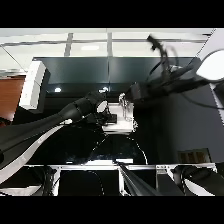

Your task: Fold the box and place the chain.

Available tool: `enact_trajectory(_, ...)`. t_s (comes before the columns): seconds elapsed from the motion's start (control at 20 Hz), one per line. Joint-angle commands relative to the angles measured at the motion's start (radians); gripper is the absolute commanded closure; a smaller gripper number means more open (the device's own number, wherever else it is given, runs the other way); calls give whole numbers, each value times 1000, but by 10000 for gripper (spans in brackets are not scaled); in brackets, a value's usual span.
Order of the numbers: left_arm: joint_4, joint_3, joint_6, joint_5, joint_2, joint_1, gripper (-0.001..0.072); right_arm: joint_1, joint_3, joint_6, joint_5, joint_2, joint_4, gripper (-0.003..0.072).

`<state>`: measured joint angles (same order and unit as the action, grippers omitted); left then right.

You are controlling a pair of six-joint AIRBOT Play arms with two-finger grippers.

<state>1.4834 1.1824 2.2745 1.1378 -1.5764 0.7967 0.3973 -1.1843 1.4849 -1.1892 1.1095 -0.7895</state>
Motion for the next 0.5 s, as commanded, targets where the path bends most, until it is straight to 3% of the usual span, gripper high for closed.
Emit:
enact_trajectory(0.0, 0, 0, 0, 0, 0, -1, 681, 23, 163, -1, 132, 1, 12, 673)
enact_trajectory(0.25, 0, 0, 0, 0, 0, -1, 681, 21, 213, 3, 143, 1, -43, 671)
enact_trajectory(0.3, 0, 0, 0, 0, 0, -1, 681, 21, 213, 3, 142, 1, -42, 642)
enact_trajectory(0.35, 0, 0, 0, 0, 0, -1, 681, 21, 213, 3, 140, 1, -43, 449)
enact_trajectory(0.4, 0, 0, 0, 0, 0, -1, 681, 18, 212, 2, 135, 0, -47, 369)
enact_trajectory(0.45, 0, 0, 0, 0, 0, -1, 681, 5, 212, 2, 120, 0, -54, 372)
